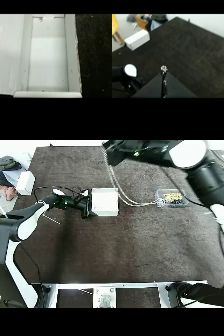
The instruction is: Fold the box and place the chain.
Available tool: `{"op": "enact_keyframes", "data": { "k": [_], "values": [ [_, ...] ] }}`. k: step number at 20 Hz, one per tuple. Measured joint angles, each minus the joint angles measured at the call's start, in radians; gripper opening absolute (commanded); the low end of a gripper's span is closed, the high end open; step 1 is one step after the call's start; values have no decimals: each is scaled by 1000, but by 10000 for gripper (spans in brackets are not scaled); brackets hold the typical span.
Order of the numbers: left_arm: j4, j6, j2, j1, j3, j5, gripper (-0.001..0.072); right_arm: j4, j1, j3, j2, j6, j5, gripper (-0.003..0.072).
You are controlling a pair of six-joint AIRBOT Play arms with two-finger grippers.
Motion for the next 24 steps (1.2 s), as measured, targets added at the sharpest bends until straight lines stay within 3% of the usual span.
{"op": "enact_keyframes", "data": {
  "k": [7,8,9,10,15,18,22,23,24],
  "values": [
    [0,0,0,0,0,0,236,45,23,-3,-166,13,67,14],
    [0,0,0,0,0,0,236,47,23,-4,-186,20,82,189],
    [0,0,0,0,0,0,236,48,21,-5,-204,25,92,300],
    [0,0,0,0,0,0,236,48,16,-5,-217,27,108,223],
    [0,0,0,0,0,0,236,49,-69,-37,-203,41,216,227],
    [0,0,0,0,0,0,236,43,-155,-165,-101,56,248,227],
    [0,0,0,0,0,0,236,-7,-311,-457,89,142,169,240],
    [0,0,0,0,0,0,236,-21,-355,-533,126,174,141,370],
    [0,0,0,0,0,0,236,-31,-394,-597,153,201,116,445]
  ]
}}
